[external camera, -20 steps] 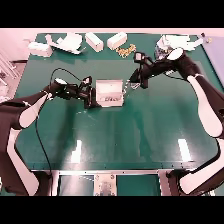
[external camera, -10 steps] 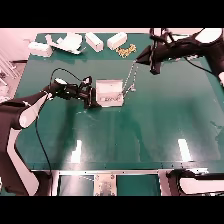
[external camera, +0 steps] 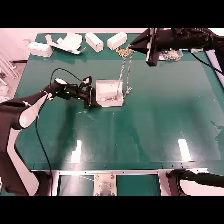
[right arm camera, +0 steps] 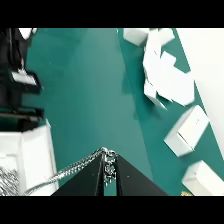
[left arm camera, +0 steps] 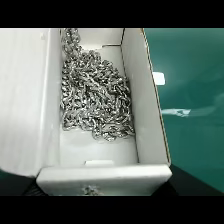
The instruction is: Fold the box and place the chain.
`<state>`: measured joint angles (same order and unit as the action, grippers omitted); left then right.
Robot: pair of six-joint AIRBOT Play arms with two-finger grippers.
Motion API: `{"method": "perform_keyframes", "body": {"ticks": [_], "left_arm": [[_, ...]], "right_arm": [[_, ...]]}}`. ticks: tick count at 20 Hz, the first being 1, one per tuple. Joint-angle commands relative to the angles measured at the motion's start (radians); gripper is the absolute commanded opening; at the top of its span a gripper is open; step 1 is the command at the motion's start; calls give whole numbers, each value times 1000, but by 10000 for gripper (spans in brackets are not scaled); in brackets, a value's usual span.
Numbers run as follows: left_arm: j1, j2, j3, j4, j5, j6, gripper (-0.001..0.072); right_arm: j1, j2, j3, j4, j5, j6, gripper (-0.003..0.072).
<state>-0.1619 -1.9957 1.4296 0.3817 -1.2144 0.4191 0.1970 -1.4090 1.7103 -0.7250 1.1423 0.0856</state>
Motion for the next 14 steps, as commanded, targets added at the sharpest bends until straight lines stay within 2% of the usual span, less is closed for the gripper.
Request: {"method": "perform_keyframes", "body": {"ticks": [1,8,11,14], "left_arm": [[1,1,1,0,0,0,579],[1,1,1,0,0,0,579],[1,1,1,0,0,0,579],[1,1,1,0,0,0,579]], "right_arm": [[66,0,-13,10,-16,69,8],[99,-13,-260,65,-60,79,8],[108,-90,-322,66,-100,79,8],[113,-216,-332,95,-112,66,8]]}}
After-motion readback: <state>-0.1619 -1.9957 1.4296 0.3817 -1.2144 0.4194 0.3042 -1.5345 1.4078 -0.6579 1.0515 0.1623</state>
